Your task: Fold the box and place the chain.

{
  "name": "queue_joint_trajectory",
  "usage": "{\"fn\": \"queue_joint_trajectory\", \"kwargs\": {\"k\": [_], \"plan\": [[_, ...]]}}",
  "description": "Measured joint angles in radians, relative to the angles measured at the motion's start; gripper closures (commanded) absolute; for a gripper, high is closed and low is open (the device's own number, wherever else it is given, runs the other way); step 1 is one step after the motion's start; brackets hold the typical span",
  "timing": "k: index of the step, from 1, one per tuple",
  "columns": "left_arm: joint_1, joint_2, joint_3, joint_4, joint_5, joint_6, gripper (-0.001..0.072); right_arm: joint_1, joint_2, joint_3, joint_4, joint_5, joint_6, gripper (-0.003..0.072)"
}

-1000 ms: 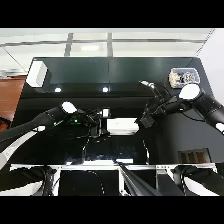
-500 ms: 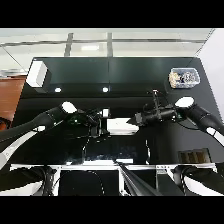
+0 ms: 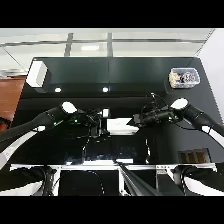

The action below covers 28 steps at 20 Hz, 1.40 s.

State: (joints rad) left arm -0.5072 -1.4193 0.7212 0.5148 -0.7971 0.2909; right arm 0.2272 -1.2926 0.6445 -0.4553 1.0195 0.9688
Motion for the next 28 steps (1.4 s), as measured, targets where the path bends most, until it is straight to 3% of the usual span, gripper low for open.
{"fn": "queue_joint_trajectory", "kwargs": {"k": [7,9,10,11,16,20,23,28], "plan": [[0.000,0.000,0.000,-0.002,-0.001,-0.003,0.0190,-0.007,0.053,0.071,-0.112,0.016,-0.021,0.0669],[0.001,0.001,0.002,0.000,-0.001,-0.008,0.0166,-0.027,0.089,0.143,-0.111,0.114,-0.018,0.0669],[0.002,0.006,0.003,0.002,-0.002,-0.013,0.0023,-0.045,0.114,0.185,-0.132,0.182,-0.017,0.0669],[0.003,0.015,0.006,0.003,-0.002,-0.023,-0.0010,-0.065,0.142,0.222,-0.155,0.222,-0.008,0.0669],[0.006,0.126,0.015,0.134,-0.039,-0.195,-0.0009,-0.218,0.338,0.314,-0.375,0.440,0.056,0.0668],[-0.012,0.195,0.050,0.166,-0.105,-0.358,-0.0001,-0.323,0.443,0.328,-0.473,0.492,0.077,0.0668],[-0.056,0.165,0.122,0.163,-0.104,-0.425,-0.0001,-0.356,0.470,0.325,-0.499,0.472,0.081,0.0667],[-0.135,0.014,0.277,0.166,-0.081,-0.495,-0.0001,-0.372,0.483,0.299,-0.523,0.444,0.090,0.0667]]}}
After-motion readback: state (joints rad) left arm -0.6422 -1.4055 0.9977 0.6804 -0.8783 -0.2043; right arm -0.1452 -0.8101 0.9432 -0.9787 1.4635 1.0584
